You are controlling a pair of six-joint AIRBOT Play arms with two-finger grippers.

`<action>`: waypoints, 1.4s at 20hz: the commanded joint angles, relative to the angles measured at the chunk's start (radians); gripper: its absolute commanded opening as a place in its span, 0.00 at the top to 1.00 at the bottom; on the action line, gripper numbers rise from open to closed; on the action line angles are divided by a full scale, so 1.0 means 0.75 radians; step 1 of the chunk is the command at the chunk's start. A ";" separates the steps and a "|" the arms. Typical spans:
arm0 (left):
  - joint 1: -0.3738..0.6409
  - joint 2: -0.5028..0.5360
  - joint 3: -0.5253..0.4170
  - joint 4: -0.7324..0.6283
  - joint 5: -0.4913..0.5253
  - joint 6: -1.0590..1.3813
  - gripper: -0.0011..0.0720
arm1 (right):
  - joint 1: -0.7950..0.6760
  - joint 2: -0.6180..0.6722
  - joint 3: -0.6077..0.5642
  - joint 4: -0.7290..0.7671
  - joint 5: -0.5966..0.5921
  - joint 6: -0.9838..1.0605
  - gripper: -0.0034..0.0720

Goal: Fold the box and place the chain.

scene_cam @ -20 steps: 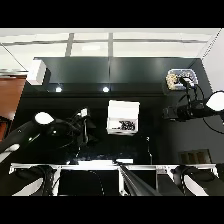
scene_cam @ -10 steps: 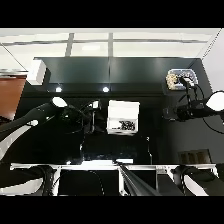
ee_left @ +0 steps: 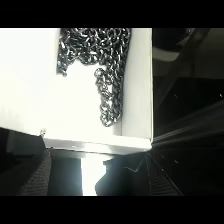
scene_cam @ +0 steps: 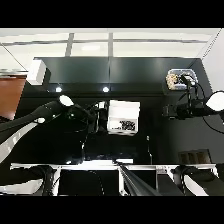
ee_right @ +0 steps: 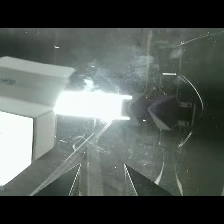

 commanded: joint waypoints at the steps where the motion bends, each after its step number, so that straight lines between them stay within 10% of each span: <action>1: -0.015 -0.037 0.052 0.010 -0.024 -0.036 0.01 | -0.001 0.001 -0.001 -0.005 -0.005 -0.002 0.53; 28: -0.187 -0.038 0.073 0.036 0.096 -0.024 0.02 | -0.001 0.001 -0.001 0.001 0.000 -0.006 0.53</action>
